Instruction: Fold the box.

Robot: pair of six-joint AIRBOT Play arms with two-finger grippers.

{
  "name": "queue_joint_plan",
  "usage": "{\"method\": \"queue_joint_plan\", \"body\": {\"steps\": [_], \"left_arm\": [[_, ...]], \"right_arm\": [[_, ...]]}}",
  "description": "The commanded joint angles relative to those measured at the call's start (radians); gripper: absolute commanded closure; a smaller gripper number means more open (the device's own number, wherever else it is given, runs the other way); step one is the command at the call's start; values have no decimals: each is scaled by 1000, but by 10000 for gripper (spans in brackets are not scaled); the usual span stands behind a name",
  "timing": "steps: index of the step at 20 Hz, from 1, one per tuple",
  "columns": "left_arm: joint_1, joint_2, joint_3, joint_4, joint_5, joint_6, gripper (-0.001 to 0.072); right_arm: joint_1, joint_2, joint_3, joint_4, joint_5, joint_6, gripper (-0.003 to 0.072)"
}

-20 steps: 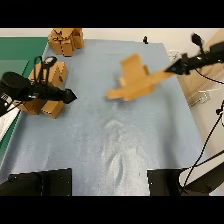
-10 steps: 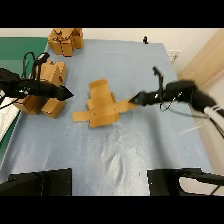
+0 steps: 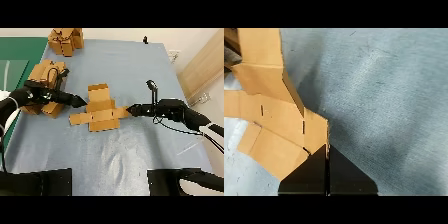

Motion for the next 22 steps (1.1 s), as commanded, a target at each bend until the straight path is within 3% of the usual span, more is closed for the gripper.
{"method": "queue_joint_plan", "body": {"steps": [1,7,10,17,19,22], "left_arm": [[-5,-87,3,-204,-67,196,227],[-4,-92,32,-276,-105,256,229],[-11,-108,43,-282,-105,263,364],[-33,-141,49,-304,-85,251,370],[-34,-141,48,-306,-73,257,687],[-43,-141,48,-306,-55,286,694]], "right_arm": [[6,3,-8,3,13,-18,682],[6,3,-8,3,-3,-18,682],[6,3,-8,3,-4,-14,682],[6,3,-8,3,-32,-6,682],[6,3,-8,2,-33,-6,682],[6,3,-8,-2,-46,-6,682]]}}
